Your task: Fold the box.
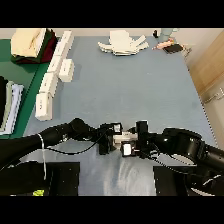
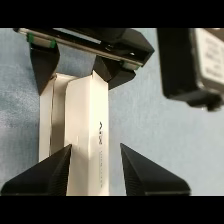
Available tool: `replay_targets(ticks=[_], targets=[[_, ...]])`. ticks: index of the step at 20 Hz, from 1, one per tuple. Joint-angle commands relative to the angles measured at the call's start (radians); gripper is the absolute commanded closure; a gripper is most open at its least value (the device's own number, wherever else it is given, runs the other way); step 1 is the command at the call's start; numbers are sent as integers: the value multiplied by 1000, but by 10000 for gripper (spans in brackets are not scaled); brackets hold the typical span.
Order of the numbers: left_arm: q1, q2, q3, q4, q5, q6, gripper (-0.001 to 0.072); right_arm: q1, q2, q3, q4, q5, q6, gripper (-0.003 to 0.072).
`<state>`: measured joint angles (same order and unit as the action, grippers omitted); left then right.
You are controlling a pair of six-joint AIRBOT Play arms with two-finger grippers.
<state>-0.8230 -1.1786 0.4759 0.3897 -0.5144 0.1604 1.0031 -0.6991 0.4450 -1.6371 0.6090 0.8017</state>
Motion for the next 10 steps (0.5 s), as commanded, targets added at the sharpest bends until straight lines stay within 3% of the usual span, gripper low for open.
replay_targets(ticks=[1,10], targets=[[0,0,1,-1,-1,-1,192,26,-6,0,33,35,1,231],[0,0,1,-1,-1,-1,193,28,-5,0,94,71,1,230]])
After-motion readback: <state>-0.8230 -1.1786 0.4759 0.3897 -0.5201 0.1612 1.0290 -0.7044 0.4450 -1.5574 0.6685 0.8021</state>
